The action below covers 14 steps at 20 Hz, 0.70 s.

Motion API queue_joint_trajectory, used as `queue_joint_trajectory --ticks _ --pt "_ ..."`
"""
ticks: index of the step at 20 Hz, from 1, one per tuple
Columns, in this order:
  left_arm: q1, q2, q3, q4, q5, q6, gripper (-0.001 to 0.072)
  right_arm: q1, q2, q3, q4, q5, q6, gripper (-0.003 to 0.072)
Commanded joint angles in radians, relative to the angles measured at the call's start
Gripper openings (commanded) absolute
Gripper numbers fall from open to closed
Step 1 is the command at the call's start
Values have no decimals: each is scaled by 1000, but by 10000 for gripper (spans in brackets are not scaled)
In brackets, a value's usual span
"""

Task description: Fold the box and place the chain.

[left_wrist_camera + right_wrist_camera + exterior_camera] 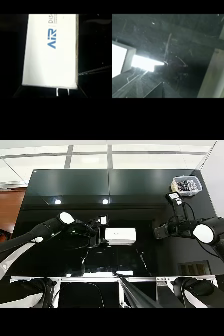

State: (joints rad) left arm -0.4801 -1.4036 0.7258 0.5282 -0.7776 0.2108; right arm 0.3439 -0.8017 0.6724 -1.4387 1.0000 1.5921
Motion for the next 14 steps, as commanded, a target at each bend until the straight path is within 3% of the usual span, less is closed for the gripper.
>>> queue_joint_trajectory --ticks 1,5,8,11,14 --pt "0 9 2 0 -31 0 720 0 1 -4 -2 1 14 12" --pt "1 105 29 148 -105 -154 720 0 1 -4 10 -1 24 12" --pt "1 209 84 299 -219 -348 720 0 1 -4 9 -10 24 12" --pt "-1 269 166 320 -262 -495 715 0 1 -4 9 -10 41 12" --pt "-29 246 267 319 -231 -613 713 0 1 -4 7 -20 43 12"
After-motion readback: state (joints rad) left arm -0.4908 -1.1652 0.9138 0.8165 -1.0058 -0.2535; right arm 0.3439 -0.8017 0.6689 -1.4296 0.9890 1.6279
